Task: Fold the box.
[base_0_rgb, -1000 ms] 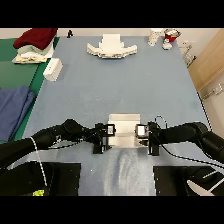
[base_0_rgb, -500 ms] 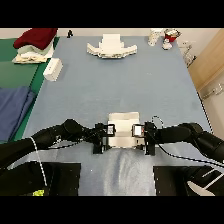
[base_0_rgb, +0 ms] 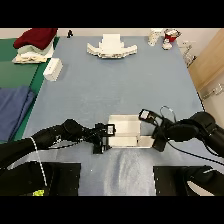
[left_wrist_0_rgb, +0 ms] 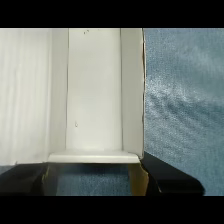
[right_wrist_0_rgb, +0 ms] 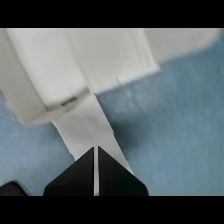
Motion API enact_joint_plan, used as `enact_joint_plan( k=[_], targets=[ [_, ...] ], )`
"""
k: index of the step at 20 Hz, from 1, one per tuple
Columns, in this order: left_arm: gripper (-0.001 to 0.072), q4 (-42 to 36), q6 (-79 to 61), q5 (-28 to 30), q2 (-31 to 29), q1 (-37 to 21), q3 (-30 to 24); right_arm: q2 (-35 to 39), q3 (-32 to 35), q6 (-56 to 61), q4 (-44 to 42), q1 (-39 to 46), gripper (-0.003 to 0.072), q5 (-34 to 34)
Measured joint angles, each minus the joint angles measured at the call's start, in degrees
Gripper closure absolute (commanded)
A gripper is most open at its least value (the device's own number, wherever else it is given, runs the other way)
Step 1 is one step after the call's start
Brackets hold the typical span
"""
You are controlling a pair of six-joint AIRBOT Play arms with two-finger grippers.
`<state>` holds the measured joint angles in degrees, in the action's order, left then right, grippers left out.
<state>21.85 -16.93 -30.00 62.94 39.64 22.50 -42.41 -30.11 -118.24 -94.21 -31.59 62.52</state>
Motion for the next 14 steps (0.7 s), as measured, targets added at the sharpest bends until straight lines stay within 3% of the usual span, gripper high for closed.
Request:
enact_joint_plan(
  k=[3, 5, 7, 10, 14],
  targets=[
    [0.0189, 0.00, 0.00, -0.02, 0.00, 0.00, 0.00, 0.37, -2.29, 20.44, 15.21, 4.94, 0.0660, 7.39],
    [0.0190, 0.00, 0.00, -0.02, 0.00, 0.00, 0.00, -0.31, -2.78, 28.35, 16.94, 11.39, 0.0660, 9.33],
    [0.0190, 0.00, 0.00, 0.00, 0.00, 0.00, 0.00, -2.03, -2.62, 32.59, 12.33, 20.26, 0.0660, 9.57],
    [0.0190, 0.00, 0.00, 0.00, 0.00, 0.00, 0.00, -6.45, -1.81, 31.28, -2.05, 31.21, 0.0671, 9.03],
    [0.0190, 0.00, 0.00, 0.00, 0.00, 0.00, 0.00, -12.24, -1.22, 28.52, -14.60, 37.42, 0.0680, 8.33]
  ],
)
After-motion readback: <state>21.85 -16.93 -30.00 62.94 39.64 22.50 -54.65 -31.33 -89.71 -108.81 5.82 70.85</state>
